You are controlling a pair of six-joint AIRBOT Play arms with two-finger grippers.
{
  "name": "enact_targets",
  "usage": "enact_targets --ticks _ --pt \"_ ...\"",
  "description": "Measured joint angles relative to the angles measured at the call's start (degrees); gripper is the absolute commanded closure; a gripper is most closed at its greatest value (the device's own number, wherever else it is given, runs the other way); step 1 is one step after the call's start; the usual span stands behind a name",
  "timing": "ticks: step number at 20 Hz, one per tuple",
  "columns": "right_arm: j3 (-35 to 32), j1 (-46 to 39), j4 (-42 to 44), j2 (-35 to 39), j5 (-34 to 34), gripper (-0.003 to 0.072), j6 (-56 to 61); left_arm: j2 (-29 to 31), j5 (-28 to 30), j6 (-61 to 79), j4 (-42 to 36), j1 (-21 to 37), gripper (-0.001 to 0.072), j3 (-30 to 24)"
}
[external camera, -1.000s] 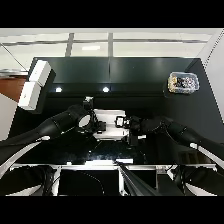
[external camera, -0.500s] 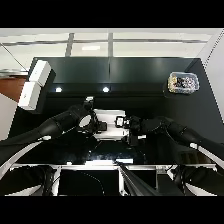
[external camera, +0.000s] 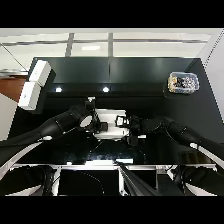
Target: Fold the box and place the chain.
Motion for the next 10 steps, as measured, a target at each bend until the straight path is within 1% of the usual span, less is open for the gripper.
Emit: enact_targets --ticks 1,3,8,9,10 --pt "0.0 0.0 0.02 0.0 0.07 0.0333 0.04 -0.02 -0.09 0.0 0.42 -0.26 0.0607 0.31" --pt "0.0 0.0 0.02 0.0 0.07 0.0333 0.04 -0.11 -0.28 -0.02 1.09 -0.7 0.0625 0.63" --pt "0.0 0.02 0.0 0.0 0.07 0.0333 -0.02 -0.2 -0.61 -0.02 1.86 -1.49 0.0616 0.98" --pt "0.0 0.07 0.0 0.0 0.04 0.0333 -0.07 -0.2 -0.7 -0.02 1.92 -1.57 0.0545 1.01" --pt "0.0 0.07 0.0 0.0 0.04 0.0333 -0.15 -0.2 -0.68 0.02 1.99 -1.62 0.0418 1.01"
